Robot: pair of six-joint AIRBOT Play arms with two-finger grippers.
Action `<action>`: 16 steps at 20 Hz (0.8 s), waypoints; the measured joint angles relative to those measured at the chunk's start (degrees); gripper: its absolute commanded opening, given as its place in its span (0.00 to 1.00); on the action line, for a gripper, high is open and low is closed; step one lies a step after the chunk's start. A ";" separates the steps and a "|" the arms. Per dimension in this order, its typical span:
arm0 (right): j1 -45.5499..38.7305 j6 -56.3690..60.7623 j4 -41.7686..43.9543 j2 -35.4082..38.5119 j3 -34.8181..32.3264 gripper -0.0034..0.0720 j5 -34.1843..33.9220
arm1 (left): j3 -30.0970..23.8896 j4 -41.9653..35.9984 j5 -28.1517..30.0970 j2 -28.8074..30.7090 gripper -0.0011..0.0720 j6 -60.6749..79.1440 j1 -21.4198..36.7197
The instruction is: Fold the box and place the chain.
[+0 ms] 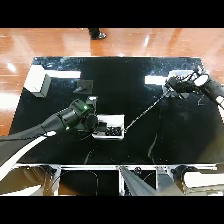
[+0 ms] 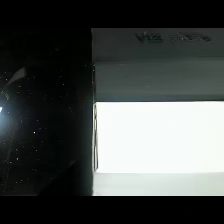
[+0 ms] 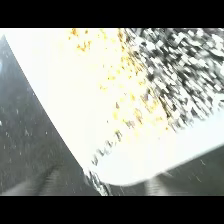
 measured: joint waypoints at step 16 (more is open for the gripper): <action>2.14 -21.40 9.33 26.21 6.49 0.08 25.05 | 0.00 0.17 -0.04 0.00 0.05 0.02 0.00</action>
